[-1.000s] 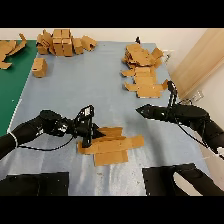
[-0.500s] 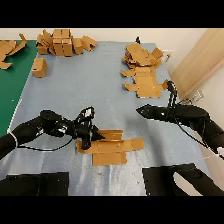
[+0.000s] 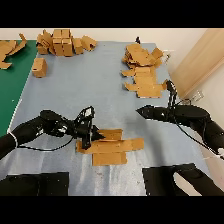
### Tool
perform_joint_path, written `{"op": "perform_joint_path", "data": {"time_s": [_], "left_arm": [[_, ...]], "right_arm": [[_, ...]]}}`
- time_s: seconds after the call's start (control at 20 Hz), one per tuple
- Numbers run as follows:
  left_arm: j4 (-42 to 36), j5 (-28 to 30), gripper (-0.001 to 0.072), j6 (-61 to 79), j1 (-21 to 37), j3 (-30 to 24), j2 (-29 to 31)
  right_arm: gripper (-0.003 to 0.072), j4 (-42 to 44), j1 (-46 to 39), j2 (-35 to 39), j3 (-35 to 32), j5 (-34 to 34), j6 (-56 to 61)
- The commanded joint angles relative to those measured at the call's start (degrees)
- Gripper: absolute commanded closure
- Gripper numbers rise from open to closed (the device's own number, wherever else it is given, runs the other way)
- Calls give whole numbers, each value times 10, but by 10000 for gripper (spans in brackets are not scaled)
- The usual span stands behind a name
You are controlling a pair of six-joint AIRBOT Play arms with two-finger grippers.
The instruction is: Fold the box.
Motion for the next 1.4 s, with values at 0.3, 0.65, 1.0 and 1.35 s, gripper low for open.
{"op": "perform_joint_path", "data": {"time_s": [0.3, 0.65, 1.0, 1.35], "left_arm": [[1, 1, 699, 0, 0, 0, 0], [1, 2, 699, 0, 0, 0, 0], [1, 1, 699, 0, 0, 0, 0], [1, 1, 699, 0, 0, 0, 0]], "right_arm": [[688, -312, 255, 296, -18, -163, 107], [684, -369, 479, 263, -115, -105, 4], [687, -693, 708, 110, -107, 47, 232], [325, -794, 830, 89, -126, 48, 327]]}}
